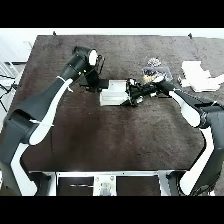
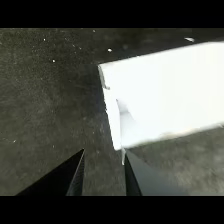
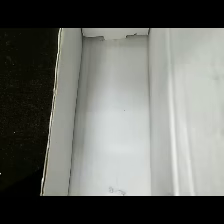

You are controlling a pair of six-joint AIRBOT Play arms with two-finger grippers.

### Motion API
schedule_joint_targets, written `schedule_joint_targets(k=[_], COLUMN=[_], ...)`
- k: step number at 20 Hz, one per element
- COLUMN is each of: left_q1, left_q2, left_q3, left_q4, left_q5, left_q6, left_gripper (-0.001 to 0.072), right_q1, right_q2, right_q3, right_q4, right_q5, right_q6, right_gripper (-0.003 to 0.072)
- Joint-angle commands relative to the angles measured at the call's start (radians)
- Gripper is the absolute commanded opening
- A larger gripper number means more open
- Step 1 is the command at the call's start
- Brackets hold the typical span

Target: Fold the box and place the chain.

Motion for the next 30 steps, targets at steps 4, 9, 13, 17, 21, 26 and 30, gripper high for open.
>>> schedule_joint_targets(k=[4,9,13,17,21,26,30], left_q1=[0.002,0.026,0.081,0.089,0.089,0.144,0.326], left_q2=[0.164,0.393,0.523,0.523,0.523,0.503,0.39], left_q3=[-0.106,-0.435,-0.647,-0.654,-0.654,-0.685,-0.685], left_q4=[0.018,0.023,-0.148,-0.179,-0.197,-0.484,-0.954], left_q5=[-0.002,0.243,0.44,0.438,0.492,0.701,0.475], left_q6=[0.055,0.111,0.379,0.549,0.55,1.019,1.6], left_gripper=[0.032,0.032,0.032,0.0318,0.0318,0.045,0.045], right_q1=[0.001,0.001,0.001,0.001,0.001,0.001,0.001], right_q2=[0.0,0.0,0.0,0.0,0.0,0.0,0.0], right_q3=[0.0,0.0,0.0,0.0,0.0,0.0,0.0], right_q4=[0.0,0.0,0.0,0.0,0.0,0.0,0.0], right_q5=[0.0,0.0,0.0,0.0,0.0,0.0,0.0], right_q6=[0.0,0.0,0.0,0.0,0.0,0.0,0.0], right_gripper=[0.0578,0.0578,0.0578,0.0578,0.0577,0.0578,0.0578])
